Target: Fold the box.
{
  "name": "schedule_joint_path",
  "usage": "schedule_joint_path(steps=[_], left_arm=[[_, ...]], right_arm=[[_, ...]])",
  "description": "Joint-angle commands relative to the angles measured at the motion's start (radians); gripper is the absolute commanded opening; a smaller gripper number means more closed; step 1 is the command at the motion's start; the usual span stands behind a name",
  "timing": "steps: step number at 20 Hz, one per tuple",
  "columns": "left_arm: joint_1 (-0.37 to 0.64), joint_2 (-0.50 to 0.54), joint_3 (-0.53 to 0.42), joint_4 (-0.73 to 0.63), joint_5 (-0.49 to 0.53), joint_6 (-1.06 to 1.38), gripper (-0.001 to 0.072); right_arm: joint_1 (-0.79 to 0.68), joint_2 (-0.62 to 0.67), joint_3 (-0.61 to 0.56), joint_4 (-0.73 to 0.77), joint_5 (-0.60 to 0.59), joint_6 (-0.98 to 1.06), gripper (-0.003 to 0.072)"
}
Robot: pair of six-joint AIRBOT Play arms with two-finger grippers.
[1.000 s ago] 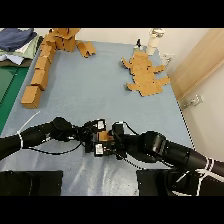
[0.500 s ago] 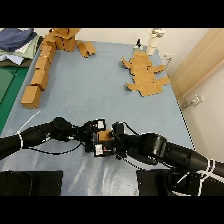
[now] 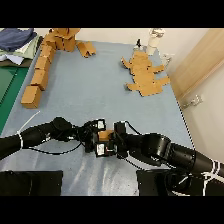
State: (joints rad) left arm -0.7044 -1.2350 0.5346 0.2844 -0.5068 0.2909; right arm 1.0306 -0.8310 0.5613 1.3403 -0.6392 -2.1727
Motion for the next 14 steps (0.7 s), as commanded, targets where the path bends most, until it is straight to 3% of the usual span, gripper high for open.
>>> schedule_joint_path(steps=[1,14], left_arm=[[0.0,0.0,0.0,0.0,0.0,0.0,0.0609],[0.0,0.0,0.0,0.0,0.0,0.0,0.0609]], right_arm=[[0.0,0.003,0.003,-0.025,0.011,0.004,0.0141],[0.0,-0.042,0.0,-0.011,0.025,0.021,0.0138]])
